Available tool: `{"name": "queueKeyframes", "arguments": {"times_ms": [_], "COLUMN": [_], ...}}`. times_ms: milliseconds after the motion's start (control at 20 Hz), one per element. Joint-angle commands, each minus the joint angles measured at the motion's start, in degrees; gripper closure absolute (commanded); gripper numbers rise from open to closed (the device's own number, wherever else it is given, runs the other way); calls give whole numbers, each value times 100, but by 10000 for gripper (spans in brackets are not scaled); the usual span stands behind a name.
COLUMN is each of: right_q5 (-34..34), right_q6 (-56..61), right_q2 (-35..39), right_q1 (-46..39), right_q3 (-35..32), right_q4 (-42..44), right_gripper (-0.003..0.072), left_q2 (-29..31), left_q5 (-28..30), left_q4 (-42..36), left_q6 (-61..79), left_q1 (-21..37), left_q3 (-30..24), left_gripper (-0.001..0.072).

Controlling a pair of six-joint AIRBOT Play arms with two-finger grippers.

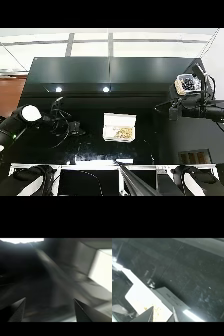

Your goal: Fold the box and place the chain.

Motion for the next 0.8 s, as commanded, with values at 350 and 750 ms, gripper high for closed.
{"name": "queueKeyframes", "arguments": {"times_ms": [350, 750], "right_q5": [-20, -20], "right_q6": [74, 87], "right_q2": [2, 2], "right_q1": [-4, -4], "right_q3": [7, 7], "right_q4": [2, 2], "right_gripper": [395, 396], "left_q2": [-317, -1316], "left_q5": [1139, 1635], "left_q4": [-1766, -1504], "left_q6": [8336, 9342], "left_q1": [-658, -1316], "left_q3": [-525, 140], "left_gripper": [-5, -5]}}
